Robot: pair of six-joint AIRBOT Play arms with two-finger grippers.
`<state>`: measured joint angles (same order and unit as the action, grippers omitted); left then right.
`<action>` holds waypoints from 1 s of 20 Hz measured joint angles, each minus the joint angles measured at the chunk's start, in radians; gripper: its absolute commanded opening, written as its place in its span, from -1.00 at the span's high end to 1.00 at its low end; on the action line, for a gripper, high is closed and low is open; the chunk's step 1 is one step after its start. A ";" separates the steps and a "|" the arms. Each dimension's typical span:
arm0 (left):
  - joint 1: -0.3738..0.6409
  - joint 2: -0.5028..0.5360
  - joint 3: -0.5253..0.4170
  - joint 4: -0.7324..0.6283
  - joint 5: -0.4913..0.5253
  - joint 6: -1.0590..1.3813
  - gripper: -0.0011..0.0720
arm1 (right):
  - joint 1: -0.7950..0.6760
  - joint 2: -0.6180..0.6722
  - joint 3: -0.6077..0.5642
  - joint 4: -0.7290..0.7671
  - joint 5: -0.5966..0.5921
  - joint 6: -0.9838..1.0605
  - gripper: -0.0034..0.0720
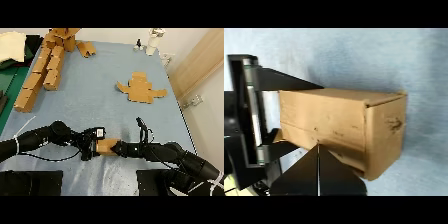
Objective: Fold the box.
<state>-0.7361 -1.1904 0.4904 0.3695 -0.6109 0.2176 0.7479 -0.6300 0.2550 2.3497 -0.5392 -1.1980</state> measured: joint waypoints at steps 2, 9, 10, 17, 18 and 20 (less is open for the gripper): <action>0.000 0.000 0.000 0.000 0.000 0.000 -0.47 | 0.000 0.021 0.011 0.003 0.002 0.000 0.90; 0.000 0.000 0.000 0.000 0.000 0.001 -0.47 | 0.056 -0.014 0.022 0.012 0.035 0.002 0.90; 0.000 0.000 0.000 0.000 0.001 0.002 -0.47 | 0.072 -0.029 0.022 0.014 0.050 0.004 0.90; 0.000 0.000 0.000 0.001 0.002 0.003 -0.47 | 0.121 -0.083 0.024 0.022 0.130 0.019 0.91; 0.000 0.000 0.000 0.001 0.002 0.003 -0.47 | 0.123 -0.085 0.024 0.021 0.136 0.019 0.90; 0.000 0.000 0.000 0.001 0.002 0.003 -0.47 | 0.125 -0.091 0.024 0.022 0.141 0.020 0.90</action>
<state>-0.7361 -1.1904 0.4908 0.3706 -0.6090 0.2203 0.8726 -0.7208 0.2787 2.3714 -0.3985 -1.1782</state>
